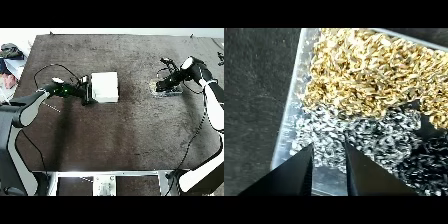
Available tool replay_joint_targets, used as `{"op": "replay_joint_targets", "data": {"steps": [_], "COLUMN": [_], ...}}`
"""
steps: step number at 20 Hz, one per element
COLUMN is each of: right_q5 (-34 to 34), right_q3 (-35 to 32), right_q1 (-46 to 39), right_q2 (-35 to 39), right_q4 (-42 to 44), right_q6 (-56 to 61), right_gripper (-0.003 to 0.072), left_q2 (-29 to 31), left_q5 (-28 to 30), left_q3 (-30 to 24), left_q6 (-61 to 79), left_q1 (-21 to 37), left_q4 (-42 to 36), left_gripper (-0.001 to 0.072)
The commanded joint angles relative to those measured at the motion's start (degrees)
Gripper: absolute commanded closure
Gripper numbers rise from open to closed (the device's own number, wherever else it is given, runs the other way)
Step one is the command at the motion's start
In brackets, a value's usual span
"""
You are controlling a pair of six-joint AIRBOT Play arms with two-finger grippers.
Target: Fold the box and place the chain.
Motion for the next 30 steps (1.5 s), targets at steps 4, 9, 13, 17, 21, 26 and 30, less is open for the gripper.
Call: {"op": "replay_joint_targets", "data": {"steps": [4,9,13,17,21,26,30], "right_q5": [1.1,0.1,0.1,0.1,-0.1,-2.0,-9.9], "right_q3": [0.0,0.0,0.0,0.0,0.0,0.0,0.0], "right_q1": [0.2,1.3,3.5,3.6,3.6,3.7,3.8], "right_q2": [-0.4,-0.7,-1.1,0.1,4.9,17.2,28.2], "right_q4": [-1.5,-1.4,-4.0,-5.4,-5.4,-2.0,3.1], "right_q6": [-2.1,-2.8,-4.3,-4.0,-3.9,-1.9,-1.9], "right_gripper": [0.0442,0.0527,0.0523,0.0649,0.0688,0.0689,0.0702], "left_q2": [0.0,0.0,0.0,0.0,0.0,0.0,0.0], "left_q5": [0.0,0.0,0.0,0.0,0.0,0.0,0.0], "left_q3": [0.0,0.0,0.0,0.0,0.0,0.0,0.0], "left_q6": [0.0,0.0,0.0,0.0,0.0,0.0,0.0], "left_q1": [0.0,0.0,0.0,0.0,0.0,0.0,0.0], "left_q4": [0.0,0.0,0.0,0.0,0.0,0.0,0.0], "left_gripper": [0.0243,0.0243,0.0242,0.0243,0.0242,0.0242,0.0243]}}
